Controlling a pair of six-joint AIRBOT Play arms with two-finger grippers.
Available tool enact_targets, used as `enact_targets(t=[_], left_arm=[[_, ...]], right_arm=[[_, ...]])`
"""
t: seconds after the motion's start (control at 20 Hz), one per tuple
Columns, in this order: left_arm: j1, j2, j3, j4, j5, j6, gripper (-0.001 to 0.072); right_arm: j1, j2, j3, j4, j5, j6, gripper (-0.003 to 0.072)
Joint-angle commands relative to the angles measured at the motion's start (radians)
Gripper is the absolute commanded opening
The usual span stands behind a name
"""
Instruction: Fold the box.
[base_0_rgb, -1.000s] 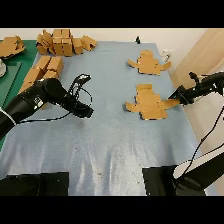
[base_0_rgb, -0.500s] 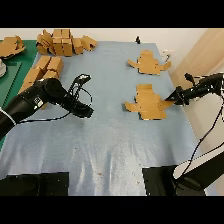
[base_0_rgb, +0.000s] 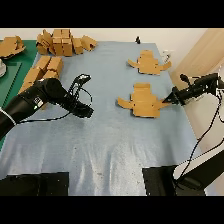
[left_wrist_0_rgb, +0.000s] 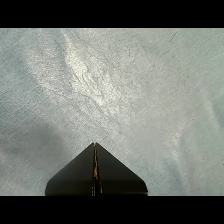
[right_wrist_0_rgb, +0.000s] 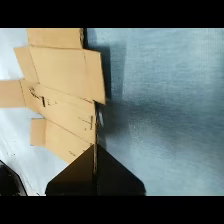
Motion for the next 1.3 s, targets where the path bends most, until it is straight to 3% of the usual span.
enact_targets(t=[0.0,0.15,0.35,0.65,0.85,1.1,1.25], left_arm=[[0.0,-0.001,0.001,0.0,0.0,0.0,0.0011],[0.0,-0.001,0.001,0.0,0.001,0.005,0.0011],[0.0,-0.001,0.001,0.0,0.053,0.008,0.0011],[0.0,-0.001,0.001,-0.004,0.143,0.006,0.0011],[0.002,-0.001,0.001,-0.003,0.186,0.007,0.0011],[0.015,-0.006,0.001,0.003,0.193,0.011,0.0012],[0.085,-0.039,-0.002,-0.002,0.161,0.034,0.0013]], right_arm=[[0.02,-0.002,-0.001,0.005,0.008,-0.001,0.0002],[0.085,0.002,-0.048,0.117,0.021,-0.032,0.0001],[0.245,0.104,-0.241,0.216,0.154,-0.095,0.0001],[0.445,0.513,-0.662,0.267,0.488,-0.105,0.0],[0.6,0.729,-0.925,0.321,0.603,-0.105,0.0],[0.776,0.803,-1.05,0.321,0.74,-0.052,0.0],[0.843,0.803,-1.087,0.318,0.843,-0.052,0.0]])
